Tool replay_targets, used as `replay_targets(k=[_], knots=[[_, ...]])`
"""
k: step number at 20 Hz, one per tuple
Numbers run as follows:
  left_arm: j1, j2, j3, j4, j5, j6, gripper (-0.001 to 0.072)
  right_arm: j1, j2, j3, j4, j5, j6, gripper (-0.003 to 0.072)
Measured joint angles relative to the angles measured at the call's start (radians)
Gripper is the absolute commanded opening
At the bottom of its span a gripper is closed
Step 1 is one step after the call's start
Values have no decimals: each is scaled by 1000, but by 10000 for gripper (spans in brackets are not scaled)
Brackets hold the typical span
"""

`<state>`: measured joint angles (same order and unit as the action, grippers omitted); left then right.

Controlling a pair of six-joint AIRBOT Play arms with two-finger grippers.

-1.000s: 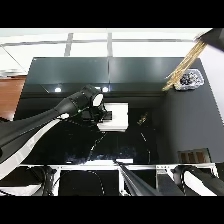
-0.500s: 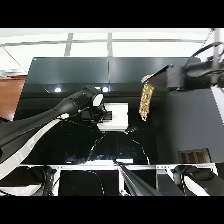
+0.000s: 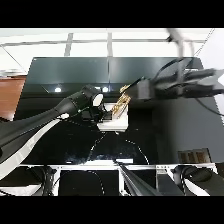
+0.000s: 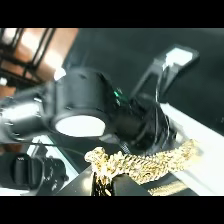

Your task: Fold the box and place the chain.

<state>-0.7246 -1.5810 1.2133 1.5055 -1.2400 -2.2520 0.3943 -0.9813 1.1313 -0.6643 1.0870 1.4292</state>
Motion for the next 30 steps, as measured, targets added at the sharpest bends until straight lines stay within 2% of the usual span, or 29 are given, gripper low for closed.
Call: replay_targets(k=[5,9,14,15,16,17,22,30], knots=[[0,0,0,0,-2,0,26,35,-56,-123,-19,-60,6,13],[0,0,0,0,-3,0,26,42,-87,-155,-23,-96,6,13],[0,0,0,0,-17,0,26,45,-130,-165,-40,-83,6,16],[0,0,0,0,-19,0,25,47,-140,-166,-47,-81,6,38],[0,0,0,0,-19,0,26,50,-152,-166,-56,-79,6,236],[0,0,0,0,-19,0,26,52,-161,-166,-66,-78,6,310],[1,0,0,0,-21,0,26,3,-164,-161,-148,-28,11,308],[0,0,0,-2,5,1,26,-219,-2,-158,-362,119,11,308]])
